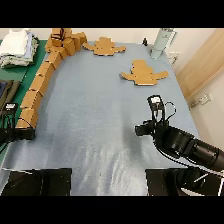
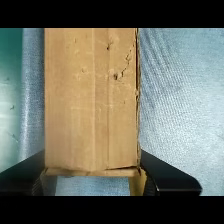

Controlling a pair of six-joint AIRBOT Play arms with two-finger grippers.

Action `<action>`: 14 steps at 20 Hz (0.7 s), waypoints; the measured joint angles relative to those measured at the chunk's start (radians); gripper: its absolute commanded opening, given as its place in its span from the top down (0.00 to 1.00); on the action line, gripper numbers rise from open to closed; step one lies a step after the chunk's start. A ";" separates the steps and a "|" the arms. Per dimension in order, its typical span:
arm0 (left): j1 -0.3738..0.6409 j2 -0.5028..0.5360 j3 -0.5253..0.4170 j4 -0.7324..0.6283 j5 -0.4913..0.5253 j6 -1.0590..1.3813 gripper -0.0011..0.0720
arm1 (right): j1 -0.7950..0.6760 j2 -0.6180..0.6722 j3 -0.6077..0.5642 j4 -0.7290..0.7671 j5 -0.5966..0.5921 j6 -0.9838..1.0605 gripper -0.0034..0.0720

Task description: Fold the box.

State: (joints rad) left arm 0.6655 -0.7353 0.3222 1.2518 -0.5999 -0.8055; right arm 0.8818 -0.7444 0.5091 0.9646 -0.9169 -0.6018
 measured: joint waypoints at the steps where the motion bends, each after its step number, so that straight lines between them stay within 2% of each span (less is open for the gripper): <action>1: 0.000 0.000 0.000 0.000 0.000 0.000 0.31 | 0.000 0.000 0.000 0.000 0.000 0.000 0.95; 4: 0.000 -0.008 0.000 0.000 -0.003 0.000 0.30 | 0.000 0.000 0.000 0.000 0.000 0.000 0.95; 5: 0.000 -0.013 0.000 0.001 -0.008 0.000 0.03 | 0.000 0.000 0.000 0.000 0.000 0.000 0.95; 11: 0.002 -0.016 0.015 0.013 -0.053 0.002 0.03 | 0.000 0.000 0.000 0.000 0.000 0.000 0.95; 14: 0.002 0.001 0.060 0.046 -0.135 -0.014 0.03 | 0.000 0.000 0.000 0.000 0.000 0.000 0.95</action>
State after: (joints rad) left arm 0.6674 -0.7341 0.3820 1.2976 -0.7345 -0.8192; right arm 0.8818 -0.7444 0.5091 0.9649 -0.9165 -0.6022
